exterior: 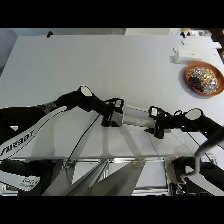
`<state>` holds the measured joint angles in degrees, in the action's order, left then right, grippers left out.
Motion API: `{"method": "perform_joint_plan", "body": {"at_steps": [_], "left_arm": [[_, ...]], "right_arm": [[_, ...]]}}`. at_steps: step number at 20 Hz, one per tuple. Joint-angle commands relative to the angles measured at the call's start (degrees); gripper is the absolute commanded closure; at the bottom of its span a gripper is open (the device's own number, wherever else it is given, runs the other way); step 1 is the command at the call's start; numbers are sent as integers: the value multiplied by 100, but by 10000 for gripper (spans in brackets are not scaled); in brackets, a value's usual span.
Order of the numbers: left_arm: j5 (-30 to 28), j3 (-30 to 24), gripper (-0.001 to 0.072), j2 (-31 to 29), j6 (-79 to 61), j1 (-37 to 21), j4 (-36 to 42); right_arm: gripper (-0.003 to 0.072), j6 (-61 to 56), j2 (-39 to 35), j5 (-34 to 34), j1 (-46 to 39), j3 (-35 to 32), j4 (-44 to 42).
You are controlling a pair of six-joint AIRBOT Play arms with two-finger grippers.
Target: Fold the box and place the chain.
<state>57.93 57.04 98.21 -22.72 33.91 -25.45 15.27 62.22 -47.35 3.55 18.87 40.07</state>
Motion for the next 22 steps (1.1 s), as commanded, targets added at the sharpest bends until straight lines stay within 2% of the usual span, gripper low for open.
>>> {"method": "perform_joint_plan", "body": {"at_steps": [1, 6, 22], "left_arm": [[-33, 7, 11, -63, 168, -116, -313], [-90, 7, 11, -201, 216, -247, -378], [-203, 7, 11, -186, -83, 44, -321]], "right_arm": [[287, 2, 0, 0, 2, 4, 0], [287, 2, 0, 0, 2, 4, 0], [287, 2, 0, -2, 2, 4, 0]]}}
